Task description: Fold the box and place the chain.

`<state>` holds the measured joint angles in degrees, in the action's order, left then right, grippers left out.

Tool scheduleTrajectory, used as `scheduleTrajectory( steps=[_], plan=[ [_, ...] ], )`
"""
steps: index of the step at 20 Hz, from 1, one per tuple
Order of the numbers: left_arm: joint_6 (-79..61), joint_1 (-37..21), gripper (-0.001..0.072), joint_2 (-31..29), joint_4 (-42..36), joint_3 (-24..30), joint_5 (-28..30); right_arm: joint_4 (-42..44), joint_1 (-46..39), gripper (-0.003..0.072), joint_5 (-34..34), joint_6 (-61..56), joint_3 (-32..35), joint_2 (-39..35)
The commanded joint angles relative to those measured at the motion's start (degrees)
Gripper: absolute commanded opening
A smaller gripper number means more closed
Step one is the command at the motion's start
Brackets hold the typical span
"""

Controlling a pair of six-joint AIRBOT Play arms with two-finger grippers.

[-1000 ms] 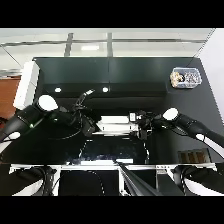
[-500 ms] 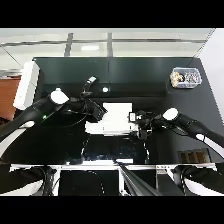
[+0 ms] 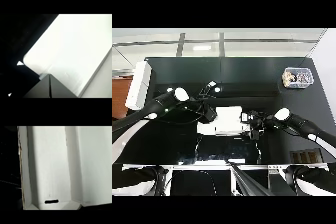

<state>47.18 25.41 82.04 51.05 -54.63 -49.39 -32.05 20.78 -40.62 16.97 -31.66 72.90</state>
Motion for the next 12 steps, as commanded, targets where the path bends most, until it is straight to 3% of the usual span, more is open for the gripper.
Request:
scheduleTrajectory(
  steps=[1,3,5,8,10,11,12],
  plan=[
    [4.4,-4.9,0.0025,-6.6,11.0,-1.2,-0.6,0.1,0.0,0.0475,0.1,0.0,0.0,0.0],
    [3.1,-12.0,0.0025,-13.3,10.3,0.5,-0.5,0.0,0.0,0.0475,0.1,0.0,0.0,0.0],
    [-5.3,-18.6,0.0026,-18.5,4.0,3.4,-3.4,0.0,0.0,0.0475,0.0,0.0,0.0,0.0],
    [-27.8,-20.6,0.0057,-20.6,3.9,6.9,-19.6,0.0,0.0,0.0475,0.0,0.0,0.0,0.0],
    [-37.1,-17.9,0.0591,-20.6,4.4,9.6,-22.1,0.0,0.0,0.0475,0.0,0.0,0.0,0.0],
    [-38.9,-15.9,0.0712,-20.6,4.5,11.0,-20.2,0.0,0.0,0.0475,0.0,0.0,0.0,0.0],
    [-39.5,-14.0,0.0712,-20.6,4.9,11.9,-17.7,0.0,0.0,0.0475,0.1,0.0,0.0,0.0]
  ],
)
